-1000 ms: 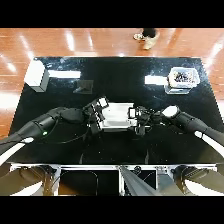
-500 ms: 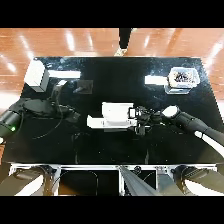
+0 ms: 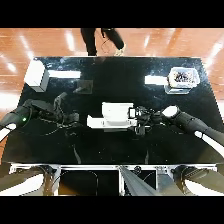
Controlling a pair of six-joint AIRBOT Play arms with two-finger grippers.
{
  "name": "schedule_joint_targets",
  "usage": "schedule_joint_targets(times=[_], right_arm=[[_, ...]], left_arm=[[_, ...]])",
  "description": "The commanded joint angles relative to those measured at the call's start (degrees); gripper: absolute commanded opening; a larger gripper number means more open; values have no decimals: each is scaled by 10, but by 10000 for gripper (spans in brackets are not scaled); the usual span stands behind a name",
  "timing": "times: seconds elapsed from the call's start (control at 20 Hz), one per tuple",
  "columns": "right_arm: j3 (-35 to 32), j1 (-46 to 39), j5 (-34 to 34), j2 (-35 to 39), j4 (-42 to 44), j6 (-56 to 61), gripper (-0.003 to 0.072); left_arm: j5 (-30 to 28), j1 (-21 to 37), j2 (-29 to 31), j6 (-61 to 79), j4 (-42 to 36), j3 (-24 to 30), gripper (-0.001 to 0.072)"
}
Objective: Fold the box and place the chain.
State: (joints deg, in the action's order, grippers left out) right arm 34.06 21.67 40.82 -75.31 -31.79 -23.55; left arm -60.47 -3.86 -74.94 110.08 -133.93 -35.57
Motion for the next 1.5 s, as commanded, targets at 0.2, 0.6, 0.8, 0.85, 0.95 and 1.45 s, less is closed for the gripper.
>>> schedule_joint_targets(times=[0.2,0.6,0.8,0.85,0.95,1.45], right_arm=[[0,0,0,0,0,0,548],[0,0,0,0,0,0,547],[0,0,0,0,0,0,547],[0,0,0,0,0,0,548],[0,0,0,0,0,0,547],[0,0,0,0,0,0,547]], left_arm=[[57,-53,-36,27,-63,0,27],[64,-74,-40,27,-70,-1,120],[31,-74,-40,37,-78,-13,384],[19,-74,-40,37,-78,-21,390],[1,-74,-40,38,-78,-38,632],[-57,-83,-39,37,-84,-89,634]])
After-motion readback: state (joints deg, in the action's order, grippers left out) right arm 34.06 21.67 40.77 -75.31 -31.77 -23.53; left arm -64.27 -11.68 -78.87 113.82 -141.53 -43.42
